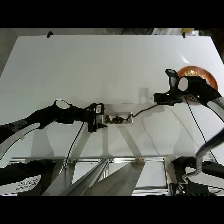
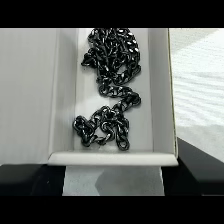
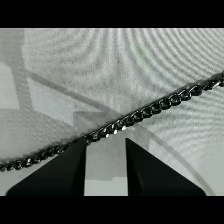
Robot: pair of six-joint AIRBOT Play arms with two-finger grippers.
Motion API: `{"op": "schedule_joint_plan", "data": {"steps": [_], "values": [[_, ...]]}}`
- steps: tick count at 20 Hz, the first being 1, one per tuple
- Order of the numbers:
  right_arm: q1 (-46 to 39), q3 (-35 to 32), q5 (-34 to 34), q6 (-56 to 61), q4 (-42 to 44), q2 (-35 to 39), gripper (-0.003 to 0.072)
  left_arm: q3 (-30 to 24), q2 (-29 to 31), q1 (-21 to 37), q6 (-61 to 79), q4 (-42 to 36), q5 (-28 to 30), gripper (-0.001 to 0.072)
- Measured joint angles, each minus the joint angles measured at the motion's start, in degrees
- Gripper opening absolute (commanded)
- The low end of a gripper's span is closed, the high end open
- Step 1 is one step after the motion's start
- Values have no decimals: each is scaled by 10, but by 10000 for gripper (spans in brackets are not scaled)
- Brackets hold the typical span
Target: Fold the box and place the chain.
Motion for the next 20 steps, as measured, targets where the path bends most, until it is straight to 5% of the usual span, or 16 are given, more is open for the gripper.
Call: {"op": "schedule_joint_plan", "data": {"steps": [13, 19, 20], "values": [[0, 0, -9, 21, -23, -8, 212, 0, 0, 0, 0, 0, 0, 311], [0, 0, -17, 23, -30, -19, 167, 0, 0, 0, 0, 0, 0, 311], [0, 0, -17, 23, -31, -20, 115, 0, 0, 0, 0, 0, 0, 311]]}}
